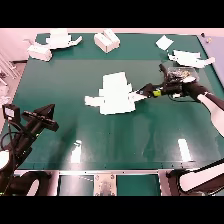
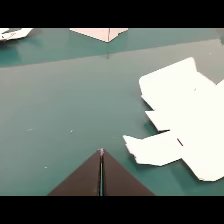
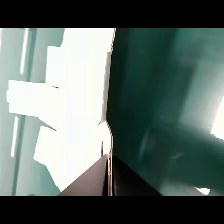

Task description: Fold the box and place the chain.

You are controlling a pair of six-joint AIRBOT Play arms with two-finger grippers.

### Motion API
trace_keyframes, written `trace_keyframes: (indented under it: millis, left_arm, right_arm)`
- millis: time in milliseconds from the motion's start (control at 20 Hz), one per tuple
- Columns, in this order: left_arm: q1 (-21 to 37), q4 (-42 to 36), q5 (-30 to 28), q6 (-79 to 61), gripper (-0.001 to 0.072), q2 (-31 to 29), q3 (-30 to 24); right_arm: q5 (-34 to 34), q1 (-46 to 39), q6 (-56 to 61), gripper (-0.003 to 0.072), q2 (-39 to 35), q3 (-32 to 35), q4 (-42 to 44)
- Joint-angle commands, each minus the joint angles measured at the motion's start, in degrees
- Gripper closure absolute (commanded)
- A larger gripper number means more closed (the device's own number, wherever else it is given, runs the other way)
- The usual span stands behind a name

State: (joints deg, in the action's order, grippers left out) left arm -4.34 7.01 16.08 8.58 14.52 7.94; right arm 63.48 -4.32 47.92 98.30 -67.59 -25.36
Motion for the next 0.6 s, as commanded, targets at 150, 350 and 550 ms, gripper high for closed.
trace_keyframes:
  millis: [150,350,550]
  left_arm:
    - [0.0,0.0,-0.2,0.0,0.0689,0.0,0.0]
    - [0.0,0.0,-0.2,0.0,0.0689,0.0,0.0]
    - [0.0,0.0,-0.5,0.0,0.0689,0.0,0.0]
  right_arm:
    - [-15.7,4.9,-10.5,0.0687,-0.4,4.5,12.7]
    - [-13.2,3.1,-10.5,0.0687,-0.2,4.5,12.2]
    - [-10.3,2.4,-9.2,0.0686,0.4,4.5,9.4]
